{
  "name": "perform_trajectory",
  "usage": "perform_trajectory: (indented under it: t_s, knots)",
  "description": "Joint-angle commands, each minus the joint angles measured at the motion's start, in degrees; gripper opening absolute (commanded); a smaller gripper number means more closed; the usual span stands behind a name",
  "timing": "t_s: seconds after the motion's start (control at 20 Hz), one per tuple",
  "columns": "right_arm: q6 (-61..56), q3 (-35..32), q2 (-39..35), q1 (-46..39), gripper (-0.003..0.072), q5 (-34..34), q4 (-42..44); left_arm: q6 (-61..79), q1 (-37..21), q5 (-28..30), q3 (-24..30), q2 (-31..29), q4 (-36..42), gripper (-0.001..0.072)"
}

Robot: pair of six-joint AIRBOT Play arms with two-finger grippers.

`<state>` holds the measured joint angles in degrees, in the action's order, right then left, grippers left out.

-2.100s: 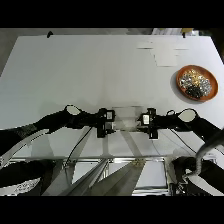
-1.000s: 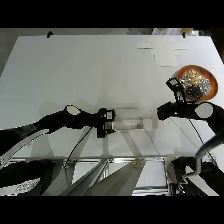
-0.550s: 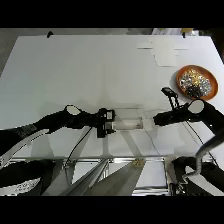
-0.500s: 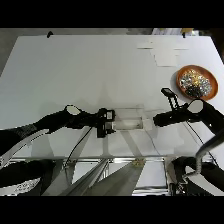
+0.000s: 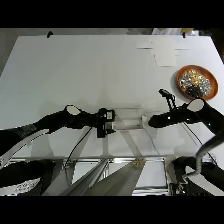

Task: Fold the box and place the chain.

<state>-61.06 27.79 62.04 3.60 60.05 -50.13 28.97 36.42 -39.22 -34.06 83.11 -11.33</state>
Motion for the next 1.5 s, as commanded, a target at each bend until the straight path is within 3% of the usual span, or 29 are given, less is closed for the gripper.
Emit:
perform_trajectory:
  t_s: [0.0,0.1,0.2,0.8,1.05,1.2,1.45]
  knots:
    - [1.6,0.0,-2.0,0.0,0.02,1.3,3.8,0.0,0.0,0.0,0.0,0.0,0.0,0.0097]
    - [1.6,0.0,-2.5,0.0,0.0206,1.4,4.1,0.0,0.0,0.0,0.0,0.0,0.0,0.0097]
    - [1.6,0.0,-2.7,0.0,0.0259,2.0,5.0,0.0,0.0,0.0,0.0,0.0,0.0,0.0097]
    - [1.5,0.1,-4.0,5.7,0.0259,-0.8,4.9,0.0,0.0,0.0,0.0,0.0,0.0,0.0097]
    - [-5.1,0.1,-4.0,5.7,0.0257,-0.9,-4.1,0.0,0.0,0.0,0.0,0.0,0.0,0.0097]
    - [-6.2,0.1,-4.1,5.7,0.0218,-0.9,-4.1,0.0,0.0,0.0,0.0,0.0,0.0,0.0097]
    - [-6.2,0.9,-7.2,5.7,0.0221,-0.7,-3.8,0.0,0.0,0.0,0.0,0.0,0.0,0.0097]
